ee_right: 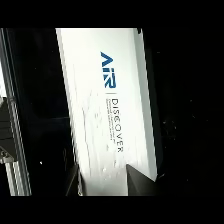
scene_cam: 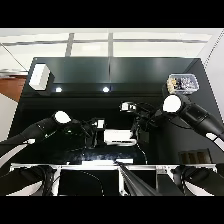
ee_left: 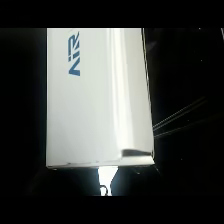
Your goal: Fold the box and place the chain.
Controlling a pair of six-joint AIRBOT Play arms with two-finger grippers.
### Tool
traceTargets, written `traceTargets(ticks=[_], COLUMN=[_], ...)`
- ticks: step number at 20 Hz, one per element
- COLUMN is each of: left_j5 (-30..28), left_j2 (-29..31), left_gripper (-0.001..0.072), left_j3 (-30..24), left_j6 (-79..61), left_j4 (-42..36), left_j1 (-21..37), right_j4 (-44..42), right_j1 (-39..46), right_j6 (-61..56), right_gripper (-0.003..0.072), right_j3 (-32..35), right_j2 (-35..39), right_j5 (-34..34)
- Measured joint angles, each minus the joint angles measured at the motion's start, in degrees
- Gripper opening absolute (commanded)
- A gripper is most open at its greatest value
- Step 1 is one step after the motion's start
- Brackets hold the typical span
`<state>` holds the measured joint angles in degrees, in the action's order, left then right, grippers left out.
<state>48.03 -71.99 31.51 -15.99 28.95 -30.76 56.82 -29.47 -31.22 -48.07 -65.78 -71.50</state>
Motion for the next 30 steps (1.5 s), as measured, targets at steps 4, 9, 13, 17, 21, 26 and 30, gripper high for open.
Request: traceTargets(ticks=[4, 9, 13, 17, 21, 26, 30], left_j5=[0.0, 0.0, 0.0, 0.0, 0.0, 0.0, 0.0], left_j2=[0.0, 0.0, 0.0, 0.0, 0.0, 0.0, 0.0], left_gripper=[0.0482, 0.0482, 0.0482, 0.0482, 0.0482, 0.0482, 0.0482], left_j3=[0.0, 0.0, 0.0, 0.0, 0.0, 0.0, 0.0], left_j6=[-0.1, -0.1, -0.1, -0.1, 0.0, -0.1, -0.1], left_j4=[0.0, 0.0, 0.0, 0.0, 0.0, 0.0, 0.0], left_j1=[0.0, 0.0, 0.0, 0.0, 0.0, 0.0, 0.0], right_j4=[-1.2, -2.1, -0.9, 1.8, 3.5, 4.3, 4.5], right_j1=[0.0, -0.4, -2.3, -3.4, -3.7, -3.8, -3.8], right_j6=[0.0, 0.0, -1.7, -4.4, -6.1, -7.2, -7.6], right_gripper=[0.0298, 0.0298, 0.0298, 0.0297, 0.0198, 0.0198, 0.0198], right_j3=[0.0, 0.0, 0.0, 0.0, 0.0, 0.0, 0.0], right_j2=[0.0, 0.0, 0.1, 1.1, 2.3, 2.8, 2.8], right_j5=[0.0, -0.1, 0.5, 1.7, 2.4, 2.4, 2.2])
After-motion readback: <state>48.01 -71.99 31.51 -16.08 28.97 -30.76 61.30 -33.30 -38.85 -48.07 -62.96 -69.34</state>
